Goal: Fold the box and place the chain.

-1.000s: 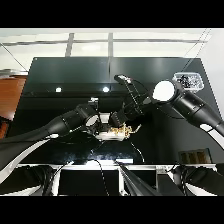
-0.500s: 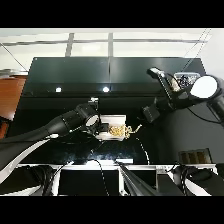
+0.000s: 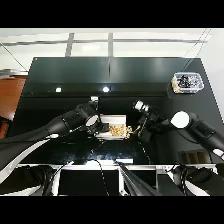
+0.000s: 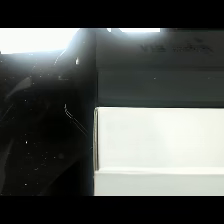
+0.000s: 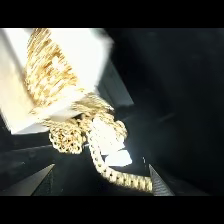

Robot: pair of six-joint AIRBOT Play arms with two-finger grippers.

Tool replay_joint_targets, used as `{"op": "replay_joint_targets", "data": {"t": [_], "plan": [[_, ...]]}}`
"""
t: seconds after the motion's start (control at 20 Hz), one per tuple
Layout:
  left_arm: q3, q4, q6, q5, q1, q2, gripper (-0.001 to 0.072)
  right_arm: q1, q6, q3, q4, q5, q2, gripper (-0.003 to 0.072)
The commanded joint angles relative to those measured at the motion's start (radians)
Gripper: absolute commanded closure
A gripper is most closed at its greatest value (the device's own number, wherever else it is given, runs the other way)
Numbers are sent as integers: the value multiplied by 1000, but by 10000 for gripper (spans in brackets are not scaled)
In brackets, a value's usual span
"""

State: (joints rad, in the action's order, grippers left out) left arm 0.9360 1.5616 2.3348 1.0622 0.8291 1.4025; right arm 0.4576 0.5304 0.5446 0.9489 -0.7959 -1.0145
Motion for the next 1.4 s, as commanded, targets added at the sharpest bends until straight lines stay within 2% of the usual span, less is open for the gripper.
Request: {"op": "replay_joint_targets", "data": {"t": [0.0,0.1,0.4,1.2,1.35], "plan": [[0,-3,0,-5,0,0,677,59,-194,-47,-18,146,-31,-27],[0,-3,0,-5,0,0,677,59,-233,-47,-19,146,-55,-27],[0,-3,0,-3,0,0,677,64,-462,-47,-200,145,-86,-27],[0,-3,0,-3,0,0,677,69,-498,-47,-200,134,-150,-25],[0,-3,0,-3,0,0,677,107,-497,-47,-195,153,-154,-18]]}}
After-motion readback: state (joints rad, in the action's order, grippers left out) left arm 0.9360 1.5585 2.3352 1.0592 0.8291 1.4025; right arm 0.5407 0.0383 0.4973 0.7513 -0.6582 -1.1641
